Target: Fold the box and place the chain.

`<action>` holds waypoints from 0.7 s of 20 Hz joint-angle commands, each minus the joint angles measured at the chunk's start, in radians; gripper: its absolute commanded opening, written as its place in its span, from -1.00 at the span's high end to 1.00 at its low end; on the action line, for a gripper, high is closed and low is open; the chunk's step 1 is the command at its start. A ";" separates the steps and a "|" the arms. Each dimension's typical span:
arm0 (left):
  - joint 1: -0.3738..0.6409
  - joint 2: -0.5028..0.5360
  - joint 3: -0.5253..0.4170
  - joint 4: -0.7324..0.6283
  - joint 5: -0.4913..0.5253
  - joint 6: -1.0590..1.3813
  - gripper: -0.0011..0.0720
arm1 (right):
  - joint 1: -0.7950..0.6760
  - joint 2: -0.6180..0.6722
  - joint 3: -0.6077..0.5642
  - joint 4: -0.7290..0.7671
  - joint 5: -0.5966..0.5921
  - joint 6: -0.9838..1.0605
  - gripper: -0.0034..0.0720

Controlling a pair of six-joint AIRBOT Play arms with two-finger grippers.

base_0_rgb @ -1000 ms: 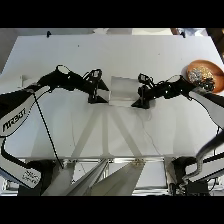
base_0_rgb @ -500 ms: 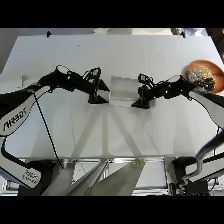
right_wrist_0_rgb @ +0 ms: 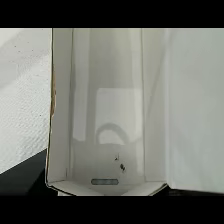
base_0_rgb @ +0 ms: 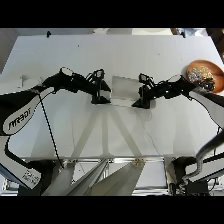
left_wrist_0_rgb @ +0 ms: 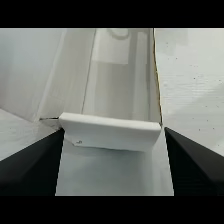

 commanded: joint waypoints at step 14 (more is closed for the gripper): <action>0.142 0.015 -0.001 0.034 -0.102 -0.035 -0.90 | 0.001 -0.001 0.000 0.001 -0.003 -0.002 0.01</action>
